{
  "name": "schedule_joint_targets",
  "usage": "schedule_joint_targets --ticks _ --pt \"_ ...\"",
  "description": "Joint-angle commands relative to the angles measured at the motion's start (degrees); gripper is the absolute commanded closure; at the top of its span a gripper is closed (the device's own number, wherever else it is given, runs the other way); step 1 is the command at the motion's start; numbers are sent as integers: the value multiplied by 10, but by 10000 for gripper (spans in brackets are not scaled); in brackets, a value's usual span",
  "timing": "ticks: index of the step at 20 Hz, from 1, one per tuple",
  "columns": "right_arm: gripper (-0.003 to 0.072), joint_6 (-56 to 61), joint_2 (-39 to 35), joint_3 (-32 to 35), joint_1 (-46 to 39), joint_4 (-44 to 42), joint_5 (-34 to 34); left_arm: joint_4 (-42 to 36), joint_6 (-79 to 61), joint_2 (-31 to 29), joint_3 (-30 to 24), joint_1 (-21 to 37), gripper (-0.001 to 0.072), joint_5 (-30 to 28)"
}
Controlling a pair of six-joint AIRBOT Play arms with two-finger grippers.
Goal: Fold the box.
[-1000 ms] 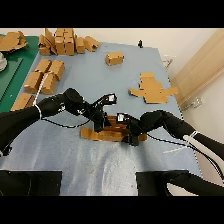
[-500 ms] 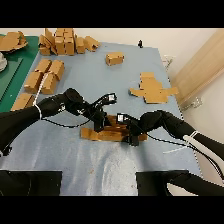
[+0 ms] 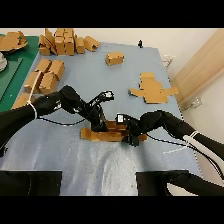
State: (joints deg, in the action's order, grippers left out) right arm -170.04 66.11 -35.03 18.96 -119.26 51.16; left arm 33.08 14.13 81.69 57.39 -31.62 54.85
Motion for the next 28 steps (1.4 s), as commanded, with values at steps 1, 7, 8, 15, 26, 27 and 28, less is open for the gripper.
schedule_joint_targets --ticks 1,7,8,15,26,27,28 --pt "233 1 0 0 0 6 -1 87 89 -36 0 17 226 79" --pt "233 1 0 0 0 5 -1 90 331 -59 -1 -2 702 221" --pt "234 1 0 0 0 5 -1 53 331 -58 -1 -16 703 203" --pt "233 1 0 0 0 5 2 -13 409 49 68 -39 702 68" --pt "234 1 0 0 0 4 19 -30 489 117 101 -15 702 -27" --pt "234 1 0 0 0 4 19 -11 503 120 101 -15 702 -17" --pt "234 1 0 0 0 4 19 10 513 121 101 -15 701 -10"
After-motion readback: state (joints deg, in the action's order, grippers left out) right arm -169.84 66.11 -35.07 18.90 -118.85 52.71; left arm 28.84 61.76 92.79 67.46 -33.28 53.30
